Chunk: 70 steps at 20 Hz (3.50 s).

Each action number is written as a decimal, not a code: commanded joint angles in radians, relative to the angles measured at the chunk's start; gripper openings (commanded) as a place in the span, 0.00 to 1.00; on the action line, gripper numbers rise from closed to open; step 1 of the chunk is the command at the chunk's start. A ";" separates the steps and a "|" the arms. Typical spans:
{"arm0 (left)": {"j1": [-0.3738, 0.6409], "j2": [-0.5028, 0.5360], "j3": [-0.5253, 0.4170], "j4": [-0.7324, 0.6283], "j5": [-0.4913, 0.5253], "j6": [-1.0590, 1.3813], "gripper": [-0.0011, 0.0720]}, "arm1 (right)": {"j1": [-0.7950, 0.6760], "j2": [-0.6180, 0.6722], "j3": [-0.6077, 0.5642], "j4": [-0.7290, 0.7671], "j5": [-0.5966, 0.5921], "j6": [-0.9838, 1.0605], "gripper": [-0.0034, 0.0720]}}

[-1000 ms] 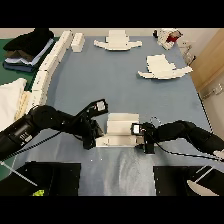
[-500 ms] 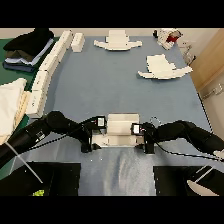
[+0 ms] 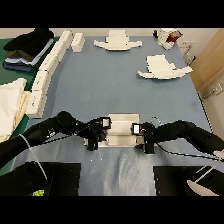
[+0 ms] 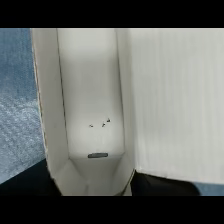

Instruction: Fold the box.

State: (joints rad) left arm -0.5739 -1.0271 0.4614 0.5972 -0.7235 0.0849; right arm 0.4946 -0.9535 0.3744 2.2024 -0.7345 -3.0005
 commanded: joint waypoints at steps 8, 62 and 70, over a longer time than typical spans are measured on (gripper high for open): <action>-0.050 -0.042 0.002 -0.154 0.073 0.082 0.17 | 0.000 -0.001 0.000 0.000 0.000 0.000 0.61; 0.243 0.187 -0.173 -0.040 -0.109 -1.328 0.04 | 0.000 -0.001 0.000 0.000 0.000 0.000 0.61; 0.243 0.187 -0.171 -0.146 -0.156 -1.247 0.04 | 0.000 -0.001 0.000 0.000 0.000 0.000 0.61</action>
State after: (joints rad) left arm -0.3302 -0.8402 0.2890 0.5297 -0.8478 -1.2133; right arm 0.4946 -0.9535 0.3744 2.2024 -0.7345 -3.0009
